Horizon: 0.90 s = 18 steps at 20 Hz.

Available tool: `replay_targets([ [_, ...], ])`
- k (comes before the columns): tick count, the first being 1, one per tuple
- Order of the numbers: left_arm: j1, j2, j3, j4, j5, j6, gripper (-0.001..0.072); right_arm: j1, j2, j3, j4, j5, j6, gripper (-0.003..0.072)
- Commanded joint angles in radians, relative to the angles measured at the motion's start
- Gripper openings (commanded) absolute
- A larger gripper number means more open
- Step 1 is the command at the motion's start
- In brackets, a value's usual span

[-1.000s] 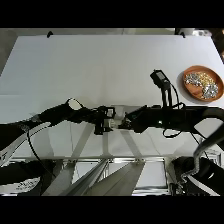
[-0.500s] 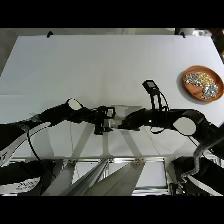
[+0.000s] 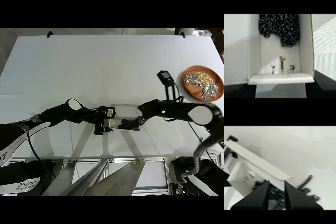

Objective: Fold the box and place the chain.

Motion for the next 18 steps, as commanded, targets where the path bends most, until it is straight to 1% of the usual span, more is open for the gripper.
replay_targets([
  [1, 0.000, 0.000, 0.000, 0.000, 0.000, 0.000, 0.0338, -0.254, 0.012, 0.005, 0.020, 0.179, -0.259, 0.0189],
  [3, 0.000, 0.000, 0.000, 0.000, 0.000, 0.000, 0.0338, -0.352, -0.031, 0.005, 0.021, 0.205, -0.393, 0.0189],
  [4, 0.000, 0.000, 0.000, 0.000, 0.000, 0.000, 0.0338, -0.373, -0.065, 0.005, 0.020, 0.217, -0.514, 0.0191],
  [6, 0.000, 0.000, 0.000, 0.000, 0.000, 0.000, 0.0338, -0.360, -0.145, 0.002, 0.024, 0.262, -0.840, 0.0205],
  [7, 0.000, 0.000, 0.000, 0.000, 0.000, 0.000, 0.0338, -0.335, -0.188, 0.001, 0.029, 0.274, -0.967, 0.0297],
  [8, 0.000, 0.000, 0.000, 0.000, 0.000, 0.000, 0.0338, -0.300, -0.229, 0.001, 0.037, 0.274, -1.069, 0.0484],
  [9, 0.000, 0.000, 0.000, 0.000, 0.000, 0.000, 0.0338, -0.261, -0.259, 0.001, 0.036, 0.269, -1.131, 0.0568],
  [12, 0.000, 0.000, 0.000, 0.000, 0.000, 0.000, 0.0338, -0.138, -0.325, -0.004, 0.036, 0.216, -1.244, 0.0598],
  [14, 0.000, 0.000, 0.000, 0.000, 0.000, 0.000, 0.0338, -0.089, -0.343, -0.011, 0.039, 0.156, -1.304, 0.0661],
  [16, 0.000, 0.000, 0.000, 0.000, 0.000, 0.000, 0.0338, -0.063, -0.348, -0.011, 0.049, 0.097, -1.307, 0.0666],
  [18, 0.000, 0.000, 0.000, 0.000, 0.000, 0.000, 0.0338, -0.044, -0.348, -0.011, 0.074, 0.085, -1.346, 0.0667],
])
